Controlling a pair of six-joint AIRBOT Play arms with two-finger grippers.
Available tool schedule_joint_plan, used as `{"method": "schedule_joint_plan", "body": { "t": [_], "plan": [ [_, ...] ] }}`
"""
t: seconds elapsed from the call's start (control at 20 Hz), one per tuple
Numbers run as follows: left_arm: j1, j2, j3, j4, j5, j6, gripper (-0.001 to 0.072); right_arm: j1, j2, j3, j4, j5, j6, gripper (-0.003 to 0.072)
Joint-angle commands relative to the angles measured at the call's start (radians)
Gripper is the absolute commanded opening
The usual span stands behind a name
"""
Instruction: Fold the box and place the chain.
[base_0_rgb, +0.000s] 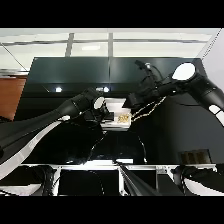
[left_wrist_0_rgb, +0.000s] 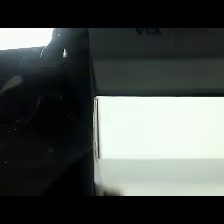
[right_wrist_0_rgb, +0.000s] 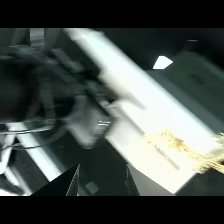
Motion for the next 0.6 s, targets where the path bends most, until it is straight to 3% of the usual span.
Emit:
{"method": "schedule_joint_plan", "body": {
  "t": [0.0, 0.15, 0.3, 0.4, 0.55],
  "plan": [
    [0.001, 0.0, 0.0, 0.0, 0.001, 0.0, 0.0032, -0.133, 0.04, -0.007, -0.091, 0.069, 0.011, 0.0357],
    [0.001, 0.0, 0.0, 0.0, 0.001, 0.0, 0.0032, -0.282, 0.073, -0.014, -0.299, -0.006, 0.077, 0.0357],
    [0.001, 0.0, 0.0, 0.0, 0.001, 0.0, 0.0032, -0.373, 0.071, -0.119, -0.518, -0.315, 0.313, 0.0359],
    [0.001, 0.0, 0.0, 0.0, 0.001, 0.0, 0.0032, -0.394, 0.056, -0.206, -0.584, -0.529, 0.427, 0.072],
    [0.001, 0.0, 0.0, 0.0, 0.001, 0.0, 0.0032, -0.393, -0.04, -0.222, -0.583, -0.67, 0.516, 0.072]
  ]
}}
